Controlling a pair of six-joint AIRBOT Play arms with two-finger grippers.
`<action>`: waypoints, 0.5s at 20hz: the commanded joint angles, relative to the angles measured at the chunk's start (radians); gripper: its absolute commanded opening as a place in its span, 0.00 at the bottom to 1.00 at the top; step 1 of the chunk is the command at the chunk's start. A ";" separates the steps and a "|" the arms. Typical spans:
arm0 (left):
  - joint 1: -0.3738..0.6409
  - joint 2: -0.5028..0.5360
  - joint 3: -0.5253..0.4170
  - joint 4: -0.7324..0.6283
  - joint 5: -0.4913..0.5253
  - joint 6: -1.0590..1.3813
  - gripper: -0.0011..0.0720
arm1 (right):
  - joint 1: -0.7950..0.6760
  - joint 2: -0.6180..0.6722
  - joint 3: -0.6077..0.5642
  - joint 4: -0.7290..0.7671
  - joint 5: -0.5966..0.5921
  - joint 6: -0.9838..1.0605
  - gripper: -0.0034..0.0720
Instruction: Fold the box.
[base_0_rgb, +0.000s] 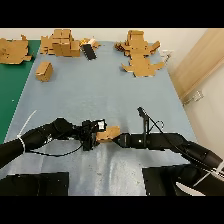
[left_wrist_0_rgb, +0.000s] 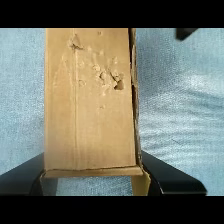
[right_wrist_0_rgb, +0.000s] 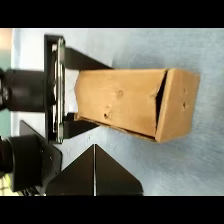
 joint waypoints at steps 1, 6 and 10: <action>0.000 0.000 0.001 0.000 0.000 0.000 0.83 | 0.010 -0.058 0.005 0.114 0.102 0.019 0.04; 0.000 0.000 0.001 0.000 0.000 0.000 0.83 | 0.010 -0.140 0.072 0.110 0.147 0.008 0.04; 0.000 0.000 0.001 0.000 0.000 0.000 0.83 | 0.010 -0.203 0.107 0.110 0.145 0.002 0.04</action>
